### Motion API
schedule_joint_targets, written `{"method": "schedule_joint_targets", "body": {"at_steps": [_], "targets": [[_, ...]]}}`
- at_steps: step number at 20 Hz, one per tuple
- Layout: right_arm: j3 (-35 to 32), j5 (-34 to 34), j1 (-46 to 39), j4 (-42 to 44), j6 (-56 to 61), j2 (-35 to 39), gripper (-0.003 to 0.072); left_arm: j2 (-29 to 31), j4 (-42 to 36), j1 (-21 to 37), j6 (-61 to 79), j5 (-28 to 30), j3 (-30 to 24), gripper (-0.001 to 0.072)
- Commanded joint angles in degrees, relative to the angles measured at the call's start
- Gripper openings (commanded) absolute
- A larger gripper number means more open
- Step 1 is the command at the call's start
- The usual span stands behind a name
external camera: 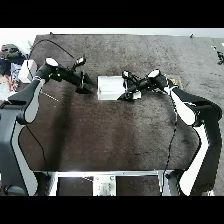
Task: Fold the box and place the chain.
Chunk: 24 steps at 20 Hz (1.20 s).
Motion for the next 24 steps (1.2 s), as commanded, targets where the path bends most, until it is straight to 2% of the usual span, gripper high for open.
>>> {"method": "schedule_joint_targets", "body": {"at_steps": [1, 5, 6, 15, 19, 24], "targets": [[0.0, 0.0, 0.0, 0.0, 0.0, 0.0, 0.0454, -1.5, -1.8, -0.5, 10.7, -0.6, -1.9, 0.0720], [0.0, 0.0, 0.0, 0.0, 0.0, 0.0, 0.0454, -1.5, -1.9, -2.0, 12.3, 7.2, -3.4, 0.0720], [0.0, 0.0, 0.0, 0.0, 0.0, 0.0, 0.0454, -1.5, -2.1, -2.0, 12.8, 7.4, -3.5, 0.0720], [0.0, 0.0, 0.0, 0.0, 0.0, 0.0, 0.0454, -2.5, -6.2, -2.5, 14.8, 6.0, -3.5, 0.0720], [0.0, 0.0, 0.0, 0.0, 0.0, 0.0, 0.0455, -2.5, -4.6, -3.3, 14.6, 3.7, -3.5, 0.0720], [0.0, 0.0, 0.0, 0.0, 0.0, 0.0, 0.0455, -2.5, -4.3, -3.3, 13.2, 3.8, -3.5, 0.0720]]}}
